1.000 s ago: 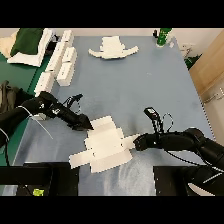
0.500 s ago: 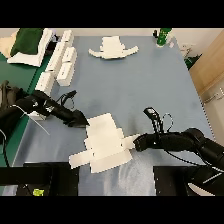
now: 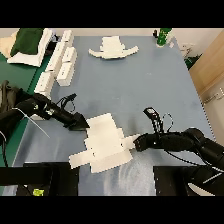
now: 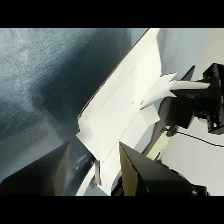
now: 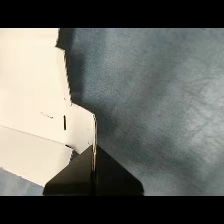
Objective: Fold the box.
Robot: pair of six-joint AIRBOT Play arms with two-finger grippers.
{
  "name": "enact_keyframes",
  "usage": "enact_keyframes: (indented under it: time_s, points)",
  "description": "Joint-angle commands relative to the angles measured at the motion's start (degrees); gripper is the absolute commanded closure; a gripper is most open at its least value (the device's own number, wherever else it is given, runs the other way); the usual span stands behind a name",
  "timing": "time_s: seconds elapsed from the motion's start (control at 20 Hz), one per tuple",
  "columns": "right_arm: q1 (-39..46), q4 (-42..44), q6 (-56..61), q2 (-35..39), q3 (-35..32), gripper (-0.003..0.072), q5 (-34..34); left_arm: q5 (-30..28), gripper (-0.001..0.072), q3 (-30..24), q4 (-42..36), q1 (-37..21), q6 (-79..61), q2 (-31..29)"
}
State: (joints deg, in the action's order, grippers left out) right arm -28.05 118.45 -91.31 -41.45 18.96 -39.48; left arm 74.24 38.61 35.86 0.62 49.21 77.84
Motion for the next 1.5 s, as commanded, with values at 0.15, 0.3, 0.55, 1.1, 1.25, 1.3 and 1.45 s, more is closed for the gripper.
enact_keyframes:
  time_s: [0.15, 0.3, 0.55, 1.1, 1.25, 1.3, 1.45]
  points:
    - [-0.04, -0.02, 0.0, 0.04, 0.0, 0.0682, -0.07, -1.46, 0.0241, -0.87, -4.11, 8.48, -4.11, 3.21]
    - [-0.04, -0.02, 0.0, 0.04, 0.0, 0.0682, -0.68, 0.83, 0.0365, 0.48, -3.98, 7.58, -5.35, 3.17]
    - [-0.04, -0.02, -0.02, 0.02, 0.0, 0.0682, -1.55, 2.32, 0.0365, 2.54, -4.0, 5.07, -7.41, 3.19]
    - [-0.07, -0.04, -0.02, 0.04, 0.0, 0.0682, -1.53, 4.55, 0.0368, 2.38, -3.52, 10.54, -10.93, 3.23]
    - [-0.04, 0.0, -0.02, 0.02, 0.0, 0.0682, -1.57, 3.61, 0.0602, 2.4, -3.54, 10.05, -12.0, 3.23]
    - [-0.04, -0.02, -0.02, 0.04, 0.0, 0.0682, -1.55, 3.72, 0.0603, 2.4, -3.54, 10.05, -12.44, 3.23]
    - [-0.04, -0.02, -0.02, 0.04, 0.0, 0.0682, -1.53, 3.74, 0.0695, 2.4, -3.58, 10.1, -14.38, 3.23]
